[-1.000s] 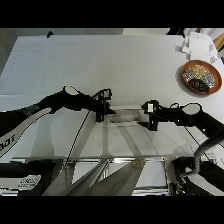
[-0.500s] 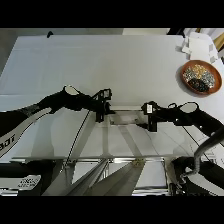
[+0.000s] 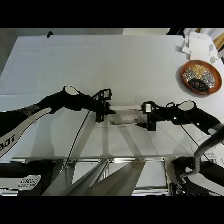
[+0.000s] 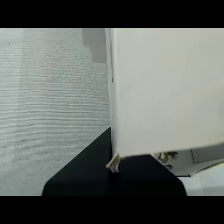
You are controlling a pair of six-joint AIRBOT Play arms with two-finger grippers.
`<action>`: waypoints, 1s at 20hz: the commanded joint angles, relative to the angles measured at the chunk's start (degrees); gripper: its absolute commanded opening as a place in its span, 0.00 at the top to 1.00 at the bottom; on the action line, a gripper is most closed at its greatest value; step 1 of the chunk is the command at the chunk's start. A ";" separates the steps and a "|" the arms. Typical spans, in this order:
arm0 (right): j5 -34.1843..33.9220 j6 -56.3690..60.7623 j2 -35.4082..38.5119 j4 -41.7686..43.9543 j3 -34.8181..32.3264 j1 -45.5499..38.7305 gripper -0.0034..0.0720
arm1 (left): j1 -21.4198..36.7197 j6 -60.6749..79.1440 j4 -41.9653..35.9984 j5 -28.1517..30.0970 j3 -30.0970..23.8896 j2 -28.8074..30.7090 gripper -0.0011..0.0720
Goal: Fold the box and place the chain.
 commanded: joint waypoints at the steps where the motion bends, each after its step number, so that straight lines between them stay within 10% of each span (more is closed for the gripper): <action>1: 0.85 -0.17 -1.77 0.39 0.59 1.16 0.05 | -0.02 0.02 0.00 0.00 0.04 -0.02 0.97; 20: 2.27 0.22 -2.58 -0.83 1.66 -0.26 0.06 | -0.04 0.02 0.00 0.00 0.02 -0.02 0.97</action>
